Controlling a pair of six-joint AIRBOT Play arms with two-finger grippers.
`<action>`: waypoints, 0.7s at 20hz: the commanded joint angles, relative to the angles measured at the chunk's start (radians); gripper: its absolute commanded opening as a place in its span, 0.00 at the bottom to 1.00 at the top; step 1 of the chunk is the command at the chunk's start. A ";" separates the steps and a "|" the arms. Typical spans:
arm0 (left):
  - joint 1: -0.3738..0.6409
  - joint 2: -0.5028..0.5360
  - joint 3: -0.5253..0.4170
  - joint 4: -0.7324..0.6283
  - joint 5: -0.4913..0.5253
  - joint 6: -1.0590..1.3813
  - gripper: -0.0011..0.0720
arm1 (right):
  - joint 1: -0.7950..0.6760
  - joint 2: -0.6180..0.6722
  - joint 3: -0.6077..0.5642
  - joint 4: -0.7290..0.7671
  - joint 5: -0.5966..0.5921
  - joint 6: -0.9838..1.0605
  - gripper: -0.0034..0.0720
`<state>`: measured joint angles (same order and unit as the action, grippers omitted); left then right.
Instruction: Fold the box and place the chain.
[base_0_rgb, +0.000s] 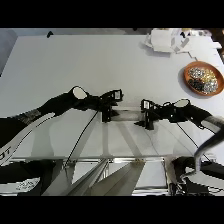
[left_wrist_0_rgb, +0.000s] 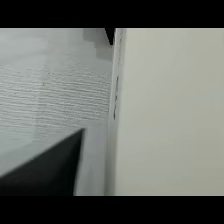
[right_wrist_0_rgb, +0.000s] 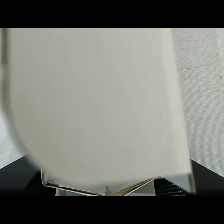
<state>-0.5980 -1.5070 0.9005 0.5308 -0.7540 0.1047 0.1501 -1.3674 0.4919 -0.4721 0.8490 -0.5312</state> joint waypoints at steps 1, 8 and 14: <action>0.028 0.057 0.001 0.116 -0.037 -0.043 0.78 | -0.001 0.000 0.000 -0.002 0.002 -0.001 0.57; 0.132 0.280 0.001 0.396 -0.314 -0.444 0.02 | -0.001 0.000 0.000 -0.002 0.002 -0.001 0.57; 0.016 0.298 0.000 0.272 -0.301 -0.525 0.02 | -0.001 0.000 0.000 -0.002 0.002 -0.001 0.57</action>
<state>-0.5289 -1.2167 0.9005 0.8597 -1.0668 -0.3702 0.1501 -1.3678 0.4919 -0.4736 0.8497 -0.5316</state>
